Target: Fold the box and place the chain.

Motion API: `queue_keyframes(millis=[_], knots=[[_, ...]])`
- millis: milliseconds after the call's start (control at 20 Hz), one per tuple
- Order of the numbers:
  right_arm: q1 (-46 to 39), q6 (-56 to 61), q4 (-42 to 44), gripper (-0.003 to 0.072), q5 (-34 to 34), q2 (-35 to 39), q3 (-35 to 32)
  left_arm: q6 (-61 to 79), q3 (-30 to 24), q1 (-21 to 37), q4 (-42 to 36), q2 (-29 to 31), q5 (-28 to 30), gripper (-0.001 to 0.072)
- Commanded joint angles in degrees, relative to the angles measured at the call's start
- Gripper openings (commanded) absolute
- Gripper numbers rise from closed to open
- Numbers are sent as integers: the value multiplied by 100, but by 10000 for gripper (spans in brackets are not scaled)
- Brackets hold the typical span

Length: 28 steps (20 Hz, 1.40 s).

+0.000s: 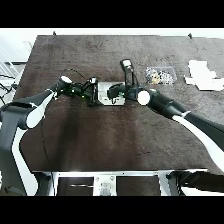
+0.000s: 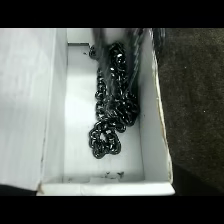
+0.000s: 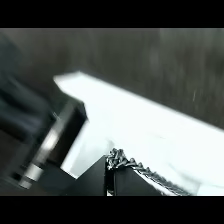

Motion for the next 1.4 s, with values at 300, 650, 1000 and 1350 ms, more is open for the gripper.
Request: queue_keyframes(millis=[300, 650, 1000, 1350], knots=[[-33, -105, -17, 13, 9, 769, -203, 2, 2, 2, 0, 0, 2, 418], [-28, -105, -11, 12, -85, -120, -354, 2, 2, 2, 0, 0, 2, 418], [-72, -87, -24, 566, -46, -483, -348, 2, 2, 2, 0, 0, 2, 417], [-1340, -83, -463, 560, 511, 737, -376, 2, 2, 2, 0, 0, 2, 418]])
